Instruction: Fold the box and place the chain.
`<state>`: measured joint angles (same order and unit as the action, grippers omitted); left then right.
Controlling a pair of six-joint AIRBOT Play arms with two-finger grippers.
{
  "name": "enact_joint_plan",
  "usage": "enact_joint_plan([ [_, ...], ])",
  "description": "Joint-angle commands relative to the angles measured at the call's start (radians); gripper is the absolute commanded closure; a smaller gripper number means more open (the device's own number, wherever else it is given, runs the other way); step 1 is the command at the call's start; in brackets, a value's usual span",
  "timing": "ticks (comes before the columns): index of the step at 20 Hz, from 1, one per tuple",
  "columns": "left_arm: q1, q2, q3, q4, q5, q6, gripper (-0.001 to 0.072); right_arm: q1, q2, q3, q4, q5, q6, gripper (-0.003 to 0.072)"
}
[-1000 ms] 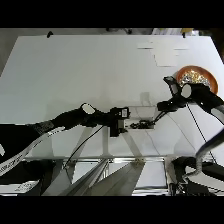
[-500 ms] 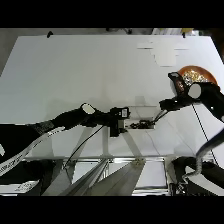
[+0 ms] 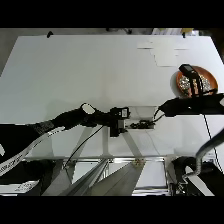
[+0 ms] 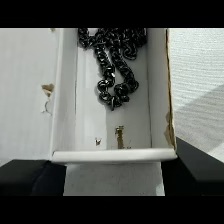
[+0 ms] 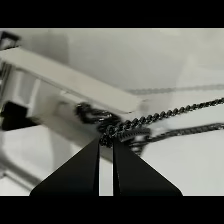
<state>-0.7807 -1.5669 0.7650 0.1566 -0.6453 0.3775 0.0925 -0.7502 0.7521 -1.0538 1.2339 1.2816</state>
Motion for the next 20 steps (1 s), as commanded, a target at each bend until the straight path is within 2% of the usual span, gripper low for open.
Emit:
enact_joint_plan([
  [1, 0.0, 0.0, 0.0, 0.0, 0.0, 0.0, 0.0538, 0.0, 0.069, 0.001, 0.17, 0.073, -0.052, 0.0673],
  [8, 0.0, 0.0, 0.0, 0.0, 0.0, 0.0, 0.0538, 0.003, 0.093, 0.0, 0.343, 0.086, -0.088, 0.0673],
  [12, 0.0, 0.0, 0.0, 0.0, 0.0, 0.0, 0.0538, 0.136, 0.092, 0.0, 0.371, 0.004, -0.09, 0.0672],
  [16, 0.0, 0.0, 0.0, 0.0, 0.0, 0.0, 0.0538, 0.296, 0.061, 0.0, 0.246, -0.131, -0.063, 0.0672],
  [20, 0.0, 0.0, 0.0, 0.0, 0.0, 0.0, 0.0538, 0.338, -0.028, -0.005, 0.055, -0.15, 0.014, 0.0673],
])
